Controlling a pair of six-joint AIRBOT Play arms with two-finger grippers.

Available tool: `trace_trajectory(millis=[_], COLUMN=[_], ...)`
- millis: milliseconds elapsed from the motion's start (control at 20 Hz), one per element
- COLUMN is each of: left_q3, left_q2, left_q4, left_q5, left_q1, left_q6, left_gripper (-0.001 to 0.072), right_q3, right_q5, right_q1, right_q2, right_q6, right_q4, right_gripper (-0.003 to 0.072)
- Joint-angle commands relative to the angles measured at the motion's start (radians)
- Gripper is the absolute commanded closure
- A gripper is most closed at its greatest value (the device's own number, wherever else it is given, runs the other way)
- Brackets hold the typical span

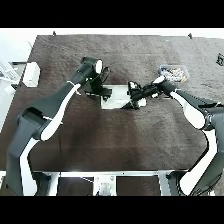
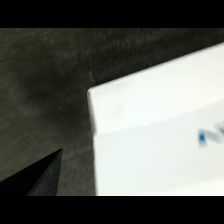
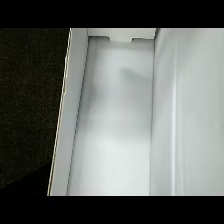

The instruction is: Fold the box and place the chain.

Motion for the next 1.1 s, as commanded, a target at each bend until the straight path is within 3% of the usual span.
trace_trajectory(millis=[0, 250, 450, 600, 700, 800, 850, 900, 1050], left_q3=[0.0, -0.003, -0.062, -0.174, -0.262, -0.361, -0.415, -0.477, -0.608], left_q2=[0.055, 0.154, 0.217, 0.216, 0.216, 0.216, 0.216, 0.216, 0.216], left_q4=[-0.004, -0.055, -0.261, -0.417, -0.446, -0.508, -0.517, -0.55, -0.717], left_q5=[-0.082, -0.179, -0.174, -0.029, 0.038, 0.177, 0.262, 0.342, 0.473], left_q1=[0.006, 0.061, 0.2, 0.315, 0.354, 0.364, 0.364, 0.364, 0.364], left_q6=[0.104, 0.367, 0.756, 1.13, 1.263, 1.368, 1.455, 1.572, 1.862], left_gripper=[0.011, 0.011, 0.0109, 0.0109, 0.011, 0.0108, 0.0078, -0.0011, -0.0011], right_q3=[0.0, 0.0, 0.0, 0.0, 0.0, 0.0, 0.0, 0.0, 0.0], right_q5=[0.0, 0.0, 0.0, 0.0, 0.0, 0.0, 0.0, 0.0, 0.0], right_q1=[0.0, 0.0, 0.0, 0.0, 0.0, 0.0, 0.001, 0.002, 0.001], right_q2=[0.001, 0.001, 0.001, 0.001, 0.001, 0.001, 0.001, 0.001, 0.001], right_q6=[0.002, 0.002, 0.002, 0.001, 0.002, 0.002, 0.001, 0.002, 0.001], right_q4=[0.001, 0.001, 0.001, 0.001, 0.001, 0.001, 0.001, 0.001, 0.001], right_gripper=[0.0097, 0.0098, 0.0097, 0.0098, 0.0097, 0.0097, 0.0097, 0.0098, 0.0097])
